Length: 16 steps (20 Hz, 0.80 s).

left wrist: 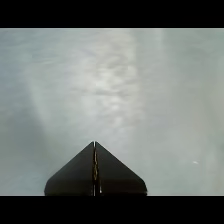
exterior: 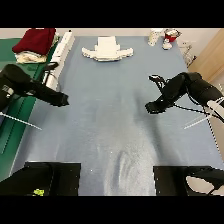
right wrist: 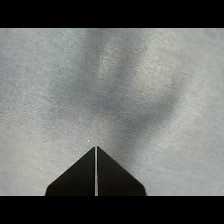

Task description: Fold the box.

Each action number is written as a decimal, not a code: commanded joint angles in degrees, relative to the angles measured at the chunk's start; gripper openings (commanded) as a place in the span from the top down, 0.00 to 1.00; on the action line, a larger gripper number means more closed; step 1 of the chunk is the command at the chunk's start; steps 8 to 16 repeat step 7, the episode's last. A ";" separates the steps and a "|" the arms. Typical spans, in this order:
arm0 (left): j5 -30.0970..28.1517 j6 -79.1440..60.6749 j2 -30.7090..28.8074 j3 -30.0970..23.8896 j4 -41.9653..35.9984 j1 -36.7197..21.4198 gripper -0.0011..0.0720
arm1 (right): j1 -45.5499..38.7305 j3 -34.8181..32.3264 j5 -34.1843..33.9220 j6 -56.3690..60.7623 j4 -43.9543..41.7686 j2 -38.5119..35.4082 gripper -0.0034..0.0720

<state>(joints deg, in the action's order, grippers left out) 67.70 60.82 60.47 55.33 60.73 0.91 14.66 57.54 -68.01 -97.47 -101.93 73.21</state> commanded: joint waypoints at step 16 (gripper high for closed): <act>-12.13 9.51 1.99 0.02 -0.57 19.43 0.97 | -0.02 0.04 0.00 0.02 -0.02 0.04 0.93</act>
